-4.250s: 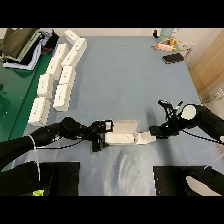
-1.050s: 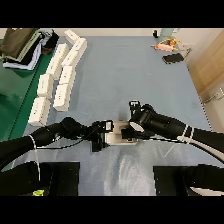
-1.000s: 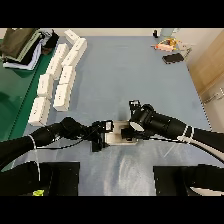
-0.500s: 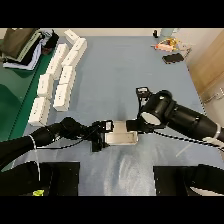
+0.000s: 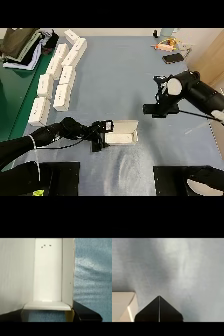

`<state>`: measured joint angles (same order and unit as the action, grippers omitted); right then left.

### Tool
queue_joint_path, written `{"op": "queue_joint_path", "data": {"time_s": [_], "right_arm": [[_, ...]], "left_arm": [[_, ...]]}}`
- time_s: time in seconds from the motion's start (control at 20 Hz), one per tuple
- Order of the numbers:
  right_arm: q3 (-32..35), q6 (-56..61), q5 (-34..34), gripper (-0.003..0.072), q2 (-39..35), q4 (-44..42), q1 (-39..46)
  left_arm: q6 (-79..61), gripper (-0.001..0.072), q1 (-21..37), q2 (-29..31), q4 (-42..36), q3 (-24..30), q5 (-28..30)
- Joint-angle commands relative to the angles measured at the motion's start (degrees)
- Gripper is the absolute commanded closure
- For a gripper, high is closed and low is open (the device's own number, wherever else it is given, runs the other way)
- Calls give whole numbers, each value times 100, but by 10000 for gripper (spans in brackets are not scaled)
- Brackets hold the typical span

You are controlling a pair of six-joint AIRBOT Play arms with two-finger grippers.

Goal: Fold the box.

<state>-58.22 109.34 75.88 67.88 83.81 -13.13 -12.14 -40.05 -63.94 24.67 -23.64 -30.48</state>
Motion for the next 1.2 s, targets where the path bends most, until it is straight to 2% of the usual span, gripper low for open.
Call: {"op": "queue_joint_path", "data": {"time_s": [0.0, 0.15, 0.25, 0.45, 0.6, 0.8, 1.15], "right_arm": [[-4, -2361, -479, 685, 706, -2929, 1176], [-13, -3504, 133, 684, 1362, -4999, 1451], [-20, -3919, 555, 684, 1631, -5506, 1386], [-13, -4959, 772, 684, 1565, -5198, 999], [61, -5243, 564, 684, 1241, -4647, 610], [800, -5875, -450, 684, 378, -4225, -140], [2546, -6555, -3851, 684, -1429, -3442, -1606]], "left_arm": [[-2, 296, 2, 0, 0, 0, 0], [-2, 296, 2, 0, 0, 0, 0], [-2, 296, 2, 0, 0, 0, 0], [-2, 296, 2, 0, 0, 0, 2], [0, 296, 2, 0, 0, 0, 2], [-2, 296, 2, 0, 0, 0, 2], [-2, 296, 2, 0, 0, 0, 0]]}}
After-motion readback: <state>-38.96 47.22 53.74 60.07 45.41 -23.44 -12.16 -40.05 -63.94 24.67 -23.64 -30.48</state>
